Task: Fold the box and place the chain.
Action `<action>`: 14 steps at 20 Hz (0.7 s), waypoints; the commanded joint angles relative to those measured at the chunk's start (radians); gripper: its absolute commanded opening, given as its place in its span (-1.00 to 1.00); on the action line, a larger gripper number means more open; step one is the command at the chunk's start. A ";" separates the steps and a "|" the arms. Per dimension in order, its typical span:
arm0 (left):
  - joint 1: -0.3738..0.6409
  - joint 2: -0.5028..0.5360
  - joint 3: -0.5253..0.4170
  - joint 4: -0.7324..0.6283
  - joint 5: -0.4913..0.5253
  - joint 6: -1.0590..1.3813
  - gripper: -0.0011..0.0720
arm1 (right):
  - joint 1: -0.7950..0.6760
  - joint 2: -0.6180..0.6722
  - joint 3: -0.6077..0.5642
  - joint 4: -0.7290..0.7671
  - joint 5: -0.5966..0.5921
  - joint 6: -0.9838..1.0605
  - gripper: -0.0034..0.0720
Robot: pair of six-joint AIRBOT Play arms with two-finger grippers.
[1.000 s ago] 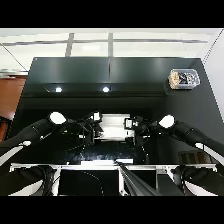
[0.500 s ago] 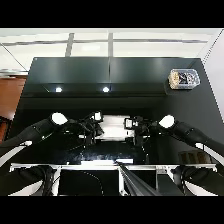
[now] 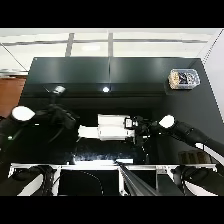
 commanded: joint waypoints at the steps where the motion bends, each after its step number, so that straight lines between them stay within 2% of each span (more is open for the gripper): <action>1: 0.279 0.016 -0.048 0.052 -0.155 -0.420 -0.89 | 0.000 0.000 0.000 0.000 0.001 0.000 0.52; 3: 0.328 -0.059 -0.094 0.002 -0.218 -0.452 -0.88 | 0.000 0.000 0.000 0.000 0.001 0.000 0.52; 6: 0.267 -0.203 -0.119 -0.180 -0.289 -0.271 -0.89 | 0.000 0.000 0.000 0.000 0.001 0.000 0.52; 8: 0.178 -0.284 -0.118 -0.274 -0.233 -0.218 -0.89 | 0.000 0.000 0.000 0.000 0.000 0.000 0.52; 10: 0.074 -0.333 -0.107 -0.305 -0.167 -0.218 -0.89 | 0.000 0.000 0.000 0.000 0.000 0.000 0.52; 12: -0.018 -0.357 -0.087 -0.318 -0.151 -0.218 -0.89 | 0.000 0.000 0.000 0.000 0.000 0.000 0.52; 14: -0.060 -0.365 -0.071 -0.317 -0.152 -0.218 -0.89 | 0.000 0.000 0.000 0.000 0.000 0.000 0.52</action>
